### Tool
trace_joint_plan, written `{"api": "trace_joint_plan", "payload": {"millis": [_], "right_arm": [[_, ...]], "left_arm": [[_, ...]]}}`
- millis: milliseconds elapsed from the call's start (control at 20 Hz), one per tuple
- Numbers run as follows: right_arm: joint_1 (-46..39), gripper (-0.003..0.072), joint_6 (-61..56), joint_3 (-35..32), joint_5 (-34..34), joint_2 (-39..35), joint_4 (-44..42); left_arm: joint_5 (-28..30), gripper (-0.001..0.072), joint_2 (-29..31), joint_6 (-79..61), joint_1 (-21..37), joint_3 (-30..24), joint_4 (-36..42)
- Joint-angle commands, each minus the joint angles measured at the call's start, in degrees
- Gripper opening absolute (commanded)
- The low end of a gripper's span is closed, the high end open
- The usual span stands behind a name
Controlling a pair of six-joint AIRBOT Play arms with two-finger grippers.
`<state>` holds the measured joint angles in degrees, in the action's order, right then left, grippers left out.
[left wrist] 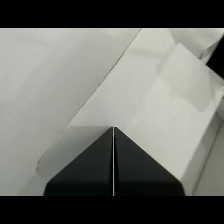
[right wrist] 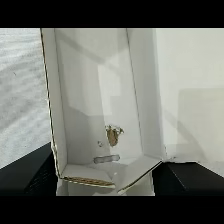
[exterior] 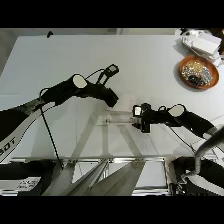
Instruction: Fold the box and place the chain.
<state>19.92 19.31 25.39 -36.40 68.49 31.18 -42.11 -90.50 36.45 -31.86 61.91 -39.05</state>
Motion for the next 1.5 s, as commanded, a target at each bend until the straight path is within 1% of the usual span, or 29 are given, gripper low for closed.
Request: {"api": "trace_joint_plan", "payload": {"millis": [0,100,200,250,400,450,500,550,600,700,750,800,850,900,1000,1050,1100,1250,1400,1450], "right_arm": [[0.00,0.0511,0.04,-0.04,-0.07,-0.04,0.07],[0.00,0.0511,0.04,-0.04,-0.07,-0.04,0.07],[0.00,0.0511,0.07,-0.04,-0.07,-0.04,0.07],[0.00,0.0511,0.04,-0.04,-0.07,-0.04,0.07],[0.00,0.0511,0.04,-0.04,-0.07,-0.04,0.09],[0.00,0.0511,0.04,-0.04,-0.07,-0.04,0.07],[0.00,0.0511,0.04,-0.04,-0.07,-0.04,0.07],[0.00,0.0511,0.07,-0.04,-0.07,-0.04,0.07],[0.00,0.0511,0.07,-0.04,-0.07,-0.04,0.07],[0.00,0.0511,0.07,-0.04,-0.07,-0.04,0.07],[0.00,0.0511,0.07,-0.04,-0.07,-0.04,0.09],[0.00,0.0511,0.07,-0.04,-0.07,-0.04,0.09],[0.00,0.0511,0.07,-0.04,-0.09,-0.04,0.07],[0.00,0.0511,0.04,-0.04,-0.09,-0.04,0.07],[0.00,0.0511,0.07,-0.04,-0.09,-0.04,0.07],[0.00,0.0511,0.07,-0.04,-0.09,-0.04,0.07],[0.00,0.0511,0.07,-0.04,-0.09,-0.04,0.07],[0.00,0.0511,0.07,-0.04,-0.09,-0.04,0.07],[0.00,0.0511,0.07,-0.04,-0.07,-0.04,0.07],[0.00,0.0511,0.07,-0.04,-0.09,-0.04,0.07]], "left_arm": [[2.25,0.0001,-2.01,0.87,0.04,0.02,0.02],[1.97,0.0001,-0.28,0.74,0.39,0.02,-0.61],[-0.59,0.0001,3.02,-1.07,1.03,0.02,-3.56],[-2.03,0.0000,4.85,-1.05,1.42,0.02,-6.69],[-6.88,-0.0002,10.91,-0.50,2.69,0.02,-20.81],[-9.68,-0.0002,12.79,-1.84,2.67,0.02,-25.55],[-13.38,-0.0002,14.10,-5.07,2.64,0.00,-28.33],[-16.96,-0.0002,14.73,-7.96,2.64,0.00,-28.96],[-21.00,-0.0001,14.82,-11.50,2.73,0.00,-28.00],[-27.87,0.0000,14.14,-19.10,4.00,-0.42,-21.92],[-28.76,0.0000,14.03,-22.49,4.17,-1.60,-19.43],[-28.76,0.0001,13.92,-25.33,4.04,-3.13,-18.67],[-27.15,0.0001,13.90,-27.56,3.82,-5.20,-18.64],[-24.50,0.0033,13.90,-27.91,3.82,-7.32,-18.82],[-17.14,0.0185,13.90,-28.33,3.96,-11.69,-18.34],[-14.62,0.0278,13.88,-29.83,3.91,-13.20,-17.49],[-13.09,0.0318,13.88,-32.44,3.78,-14.40,-16.33],[-11.65,0.0318,13.73,-39.71,3.19,-15.87,-14.67],[-9.70,0.0311,12.76,-41.31,3.15,-16.13,-14.47],[-9.75,0.0268,12.59,-41.00,3.15,-16.13,-14.29]]}}
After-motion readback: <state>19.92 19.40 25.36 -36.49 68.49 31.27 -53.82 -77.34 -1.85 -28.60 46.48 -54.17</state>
